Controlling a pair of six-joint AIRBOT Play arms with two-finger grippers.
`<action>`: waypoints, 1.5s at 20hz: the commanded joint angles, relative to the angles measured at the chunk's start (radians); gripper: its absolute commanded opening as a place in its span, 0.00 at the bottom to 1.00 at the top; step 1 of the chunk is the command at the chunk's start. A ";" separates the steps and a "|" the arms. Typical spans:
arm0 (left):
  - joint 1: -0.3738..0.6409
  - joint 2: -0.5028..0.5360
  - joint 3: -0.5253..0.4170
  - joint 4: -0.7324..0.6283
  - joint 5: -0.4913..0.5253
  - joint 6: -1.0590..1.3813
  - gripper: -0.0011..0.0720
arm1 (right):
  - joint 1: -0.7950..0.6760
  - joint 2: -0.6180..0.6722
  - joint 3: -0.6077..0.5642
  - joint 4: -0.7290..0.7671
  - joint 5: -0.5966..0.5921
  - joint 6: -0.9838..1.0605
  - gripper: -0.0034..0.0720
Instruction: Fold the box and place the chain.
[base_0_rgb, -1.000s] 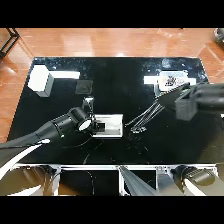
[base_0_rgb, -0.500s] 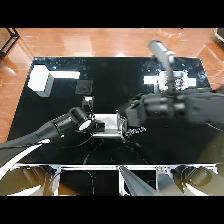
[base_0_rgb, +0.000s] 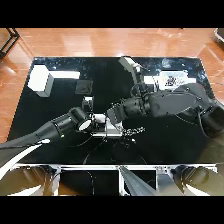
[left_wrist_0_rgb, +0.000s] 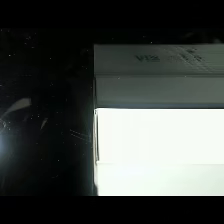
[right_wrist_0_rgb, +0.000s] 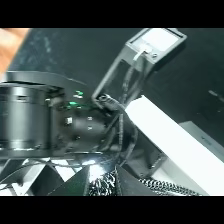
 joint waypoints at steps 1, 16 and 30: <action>-0.001 0.001 0.000 0.000 0.000 0.002 0.05 | -0.043 -0.011 0.000 -0.005 -0.002 -0.004 0.07; -0.001 0.001 0.000 0.000 -0.001 0.020 0.05 | -0.175 0.101 0.113 0.113 -0.042 -0.053 0.07; -0.001 0.001 0.000 -0.001 -0.001 0.020 0.05 | -0.164 0.101 0.113 -0.010 -0.120 -0.020 0.07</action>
